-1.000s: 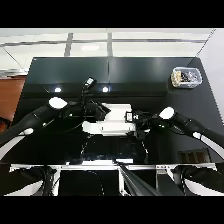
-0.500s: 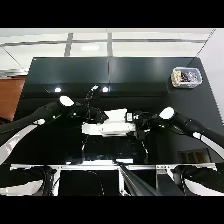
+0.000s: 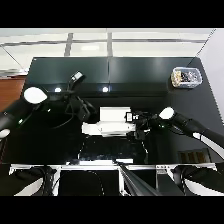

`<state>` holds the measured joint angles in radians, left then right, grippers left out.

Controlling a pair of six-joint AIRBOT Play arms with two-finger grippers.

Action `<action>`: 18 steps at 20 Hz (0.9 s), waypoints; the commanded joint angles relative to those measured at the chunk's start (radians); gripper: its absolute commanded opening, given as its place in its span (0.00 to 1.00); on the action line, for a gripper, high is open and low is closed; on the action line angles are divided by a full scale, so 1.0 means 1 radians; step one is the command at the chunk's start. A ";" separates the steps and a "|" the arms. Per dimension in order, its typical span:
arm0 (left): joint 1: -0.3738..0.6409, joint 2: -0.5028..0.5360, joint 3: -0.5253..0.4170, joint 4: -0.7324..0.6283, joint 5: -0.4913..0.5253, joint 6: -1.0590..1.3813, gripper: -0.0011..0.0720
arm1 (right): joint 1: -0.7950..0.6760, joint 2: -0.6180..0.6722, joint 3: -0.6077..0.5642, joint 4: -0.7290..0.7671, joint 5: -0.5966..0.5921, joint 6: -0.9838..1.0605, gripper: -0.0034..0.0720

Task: Fold the box and place the chain.

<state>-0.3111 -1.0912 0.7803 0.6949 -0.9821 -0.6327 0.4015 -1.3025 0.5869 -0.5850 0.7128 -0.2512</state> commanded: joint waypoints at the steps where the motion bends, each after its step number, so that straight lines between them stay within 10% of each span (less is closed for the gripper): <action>1: -0.004 0.150 -0.115 0.030 -0.055 0.118 0.06 | 0.000 -0.001 0.000 0.000 0.000 0.000 0.52; 2: -0.018 0.165 -0.154 0.035 -0.047 0.191 0.26 | 0.000 -0.001 0.000 0.000 0.001 0.000 0.52; 3: -0.035 0.166 -0.187 0.036 -0.029 0.292 0.84 | 0.000 -0.001 0.000 0.000 0.001 0.000 0.52; 4: -0.055 0.160 -0.214 0.051 0.013 0.406 0.98 | 0.000 -0.001 0.000 0.000 0.001 0.000 0.52; 9: -0.136 0.069 -0.238 0.280 0.288 0.581 0.98 | 0.000 -0.001 0.000 0.000 0.001 0.000 0.51; 18: -0.184 -0.106 -0.155 0.168 0.249 0.698 0.89 | 0.001 -0.001 0.000 0.000 0.000 0.000 0.52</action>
<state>-0.4721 -1.1606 0.6098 0.9073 -0.7097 -0.0067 0.4015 -1.3025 0.5869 -0.5854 0.7132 -0.2520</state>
